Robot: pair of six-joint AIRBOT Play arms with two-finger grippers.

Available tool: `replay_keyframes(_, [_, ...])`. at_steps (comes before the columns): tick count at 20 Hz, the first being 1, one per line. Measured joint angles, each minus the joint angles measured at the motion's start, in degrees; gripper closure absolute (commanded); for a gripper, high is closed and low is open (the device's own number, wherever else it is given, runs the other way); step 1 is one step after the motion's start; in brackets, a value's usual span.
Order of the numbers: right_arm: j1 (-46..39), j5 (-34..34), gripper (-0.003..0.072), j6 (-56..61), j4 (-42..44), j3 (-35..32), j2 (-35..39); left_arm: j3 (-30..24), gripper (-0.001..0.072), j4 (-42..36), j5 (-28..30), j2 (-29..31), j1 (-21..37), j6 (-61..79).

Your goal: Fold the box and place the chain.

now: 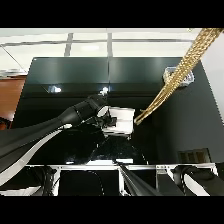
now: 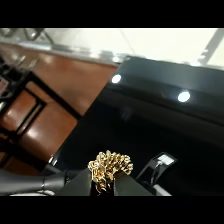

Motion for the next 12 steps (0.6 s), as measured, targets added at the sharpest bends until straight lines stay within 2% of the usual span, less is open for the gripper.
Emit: replay_keyframes(12, [8.3,-5.6,0.0672,0.7,0.6,0.0,-3.5,0.0,0.068,0.0,0.0,0.0,0.0,0.0])
